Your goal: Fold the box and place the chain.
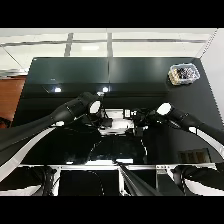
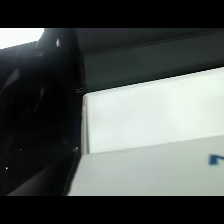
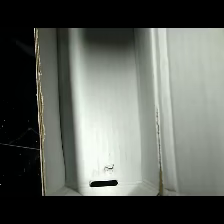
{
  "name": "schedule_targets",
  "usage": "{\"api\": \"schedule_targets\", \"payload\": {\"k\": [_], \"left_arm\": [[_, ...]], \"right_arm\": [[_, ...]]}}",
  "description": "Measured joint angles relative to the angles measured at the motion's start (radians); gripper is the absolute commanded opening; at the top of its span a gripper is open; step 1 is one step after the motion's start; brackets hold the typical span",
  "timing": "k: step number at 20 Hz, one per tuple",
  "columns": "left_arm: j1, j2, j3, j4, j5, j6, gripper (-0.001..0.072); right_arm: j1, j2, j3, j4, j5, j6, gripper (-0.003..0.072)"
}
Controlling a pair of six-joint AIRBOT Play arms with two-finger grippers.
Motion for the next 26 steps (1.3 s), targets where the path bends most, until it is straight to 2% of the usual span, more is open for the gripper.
{"api": "schedule_targets", "payload": {"k": [5, 7, 8, 9, 13, 14, 15, 16, 26], "left_arm": [[-0.003, -0.021, 0.024, 0.004, -0.019, -0.057, 0.0312], [-0.003, -0.032, 0.035, 0.006, -0.02, -0.068, 0.0268], [-0.003, -0.036, 0.039, 0.005, -0.021, -0.07, 0.0179], [-0.003, -0.04, 0.042, 0.004, -0.023, -0.075, 0.0025], [-0.003, -0.046, 0.048, 0.003, -0.028, -0.084, 0.003], [-0.003, -0.047, 0.048, 0.002, -0.029, -0.084, 0.0086], [-0.003, -0.048, 0.049, 0.002, -0.032, -0.079, 0.0304], [-0.004, -0.049, 0.048, -0.002, -0.048, -0.079, 0.0466], [-0.004, -0.048, 0.049, 0.006, -0.037, -0.083, 0.0461]], "right_arm": [[0.0, 0.0, 0.0, 0.0, 0.0, 0.0, 0.0079], [0.0, 0.0, 0.0, 0.0, 0.0, 0.0, 0.008], [0.0, 0.0, 0.0, 0.0, 0.0, 0.0, 0.008], [0.0, 0.0, 0.0, 0.0, 0.0, 0.0, 0.008], [0.0, 0.0, 0.0, 0.0, 0.002, 0.001, 0.008], [0.0, 0.0, 0.0, 0.0, 0.002, 0.001, 0.0079], [0.0, 0.0, 0.0, -0.001, 0.001, -0.002, 0.008], [0.0, 0.0, 0.0, -0.001, 0.001, -0.002, 0.0079], [0.0, 0.0, 0.0, 0.0, 0.0, 0.0, 0.0079]]}}
